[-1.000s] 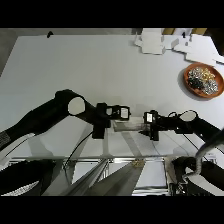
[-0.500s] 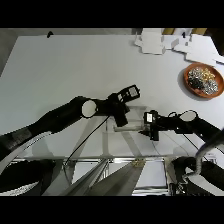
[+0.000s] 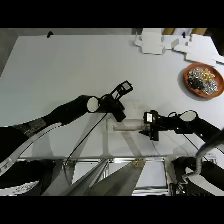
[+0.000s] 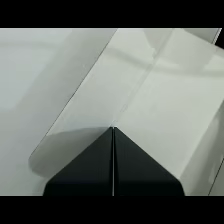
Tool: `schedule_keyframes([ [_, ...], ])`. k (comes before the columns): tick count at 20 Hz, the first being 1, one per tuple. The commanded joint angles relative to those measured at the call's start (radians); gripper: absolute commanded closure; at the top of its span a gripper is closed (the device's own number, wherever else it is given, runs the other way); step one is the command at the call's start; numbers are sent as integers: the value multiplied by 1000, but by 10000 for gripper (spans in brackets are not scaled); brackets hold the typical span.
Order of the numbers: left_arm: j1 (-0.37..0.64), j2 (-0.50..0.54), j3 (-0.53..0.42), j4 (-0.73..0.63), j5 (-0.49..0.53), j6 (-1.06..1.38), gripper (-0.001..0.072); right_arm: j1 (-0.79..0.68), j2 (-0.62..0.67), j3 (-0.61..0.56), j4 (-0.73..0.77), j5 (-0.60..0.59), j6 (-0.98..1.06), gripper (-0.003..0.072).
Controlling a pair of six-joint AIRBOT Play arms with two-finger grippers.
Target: Fold the box and place the chain.
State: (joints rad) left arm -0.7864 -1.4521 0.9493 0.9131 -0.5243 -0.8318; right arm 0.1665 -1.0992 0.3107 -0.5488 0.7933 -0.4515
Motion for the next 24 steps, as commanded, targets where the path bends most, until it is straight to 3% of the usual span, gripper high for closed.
schedule_keyframes([
  [1, 27, 104, 1, 116, -179, -6, 706, 0, 0, 1, 0, 1, 1, 290],
  [4, 53, 203, 0, 219, -354, -2, 705, 0, 0, 0, 0, 1, 1, 290],
  [7, 60, 232, 0, 225, -439, 28, 705, 0, 0, 0, 0, 1, 1, 290],
  [12, 58, 225, -86, 189, -418, 133, 701, 0, 0, 0, 0, 1, 1, 290],
  [16, 50, 219, -185, 123, -314, 262, 702, 0, 0, 1, 0, 1, 1, 290],
  [21, 66, 219, -223, 174, -315, 307, 695, 0, 0, 1, 0, 1, 1, 290],
  [23, 71, 219, -241, 175, -296, 405, 592, 0, 0, 1, 0, 1, 1, 290],
  [24, 73, 219, -253, 163, -276, 475, 486, 0, 0, 0, 0, 1, 1, 290],
])
